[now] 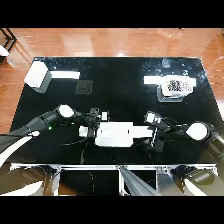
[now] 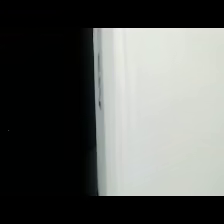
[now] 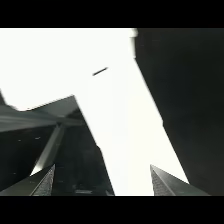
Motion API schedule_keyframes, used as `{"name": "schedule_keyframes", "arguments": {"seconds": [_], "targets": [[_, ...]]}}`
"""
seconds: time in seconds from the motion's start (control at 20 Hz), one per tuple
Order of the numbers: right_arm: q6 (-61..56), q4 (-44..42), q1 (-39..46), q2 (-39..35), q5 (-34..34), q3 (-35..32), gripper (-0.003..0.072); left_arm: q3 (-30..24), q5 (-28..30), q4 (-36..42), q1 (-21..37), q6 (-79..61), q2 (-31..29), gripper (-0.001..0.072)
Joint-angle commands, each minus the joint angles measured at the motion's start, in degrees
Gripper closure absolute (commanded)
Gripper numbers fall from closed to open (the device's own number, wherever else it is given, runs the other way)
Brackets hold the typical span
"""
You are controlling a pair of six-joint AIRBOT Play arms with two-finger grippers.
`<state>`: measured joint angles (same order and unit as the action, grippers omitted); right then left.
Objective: Fold the box and place the chain.
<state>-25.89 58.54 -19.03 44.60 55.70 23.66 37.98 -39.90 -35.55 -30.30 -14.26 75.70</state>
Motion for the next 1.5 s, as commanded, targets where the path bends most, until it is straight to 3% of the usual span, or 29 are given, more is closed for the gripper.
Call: {"name": "schedule_keyframes", "arguments": {"seconds": [0.0, 0.4, 1.0, 1.3, 1.45], "targets": [[1.3, 0.0, -5.6, 0.0, -3.8, -2.6, -0.0019, -0.1, -0.5, -0.2, 0.0, -0.4, 0.1, 0.0691], [1.3, -0.5, -12.2, 0.0, -9.9, -3.4, -0.0019, -0.3, -1.0, 0.2, 0.0, -0.4, 1.5, 0.0692], [1.3, -2.6, -15.0, 1.3, -11.0, -4.2, -0.0018, -0.3, -1.0, 0.2, 0.0, -0.4, 1.8, 0.0692], [-1.7, -3.0, -21.6, 1.7, -22.6, -5.5, -0.0014, -0.3, -1.0, 0.2, 0.0, -0.4, 1.8, 0.0691], [-3.1, -3.1, -24.2, 3.5, -24.7, -5.5, -0.0011, -0.3, -1.0, 0.2, 0.0, -0.4, 1.8, 0.0691]]}}
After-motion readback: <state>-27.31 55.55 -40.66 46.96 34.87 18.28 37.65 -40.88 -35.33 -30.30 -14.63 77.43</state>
